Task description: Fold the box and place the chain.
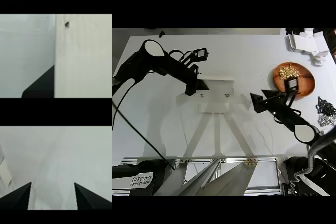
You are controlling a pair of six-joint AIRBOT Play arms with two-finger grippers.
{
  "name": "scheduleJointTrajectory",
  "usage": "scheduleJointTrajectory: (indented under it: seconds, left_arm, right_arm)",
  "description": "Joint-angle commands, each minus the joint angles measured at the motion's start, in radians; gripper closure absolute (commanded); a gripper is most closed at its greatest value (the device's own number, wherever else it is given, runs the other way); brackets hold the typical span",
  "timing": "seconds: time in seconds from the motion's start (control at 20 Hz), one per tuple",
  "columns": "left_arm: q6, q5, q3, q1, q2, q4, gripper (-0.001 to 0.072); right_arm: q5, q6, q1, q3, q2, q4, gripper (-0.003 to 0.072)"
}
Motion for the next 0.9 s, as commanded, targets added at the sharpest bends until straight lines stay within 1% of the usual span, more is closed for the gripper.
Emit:
scheduleJointTrajectory:
  seconds: [0.0, 0.1, 0.2, 0.25, 0.35, 0.5, 0.6, 0.85]
  left_arm:
    - [0.105, 0.086, -0.155, -0.002, 0.061, -0.116, 0.0712]
    - [0.332, 0.162, -0.264, -0.022, 0.044, -0.268, 0.0711]
    - [0.546, 0.19, -0.312, -0.054, 0.006, -0.281, 0.0709]
    - [0.589, 0.189, -0.319, -0.068, -0.02, -0.286, 0.0708]
    - [0.587, 0.203, -0.32, -0.098, -0.088, -0.304, 0.0708]
    - [0.587, 0.296, -0.32, -0.127, -0.158, -0.319, 0.0707]
    - [0.587, 0.334, -0.32, -0.132, -0.172, -0.336, 0.0707]
    - [0.587, 0.364, -0.32, -0.13, -0.172, -0.341, 0.0708]
  right_arm:
    - [-0.009, 0.0, -0.084, 0.003, 0.09, -0.006, 0.0104]
    - [0.016, 0.001, -0.146, 0.003, 0.1, -0.006, 0.0104]
    - [0.066, 0.001, -0.199, 0.003, 0.1, -0.006, 0.0104]
    - [0.095, 0.001, -0.217, 0.003, 0.1, -0.006, 0.0104]
    - [0.143, 0.0, -0.233, 0.003, 0.1, -0.007, 0.0104]
    - [0.185, 0.0, -0.233, 0.003, 0.1, -0.014, 0.0104]
    - [0.2, 0.0, -0.233, 0.003, 0.1, -0.014, 0.0104]
    - [0.203, 0.0, -0.233, 0.003, 0.1, -0.014, 0.0105]
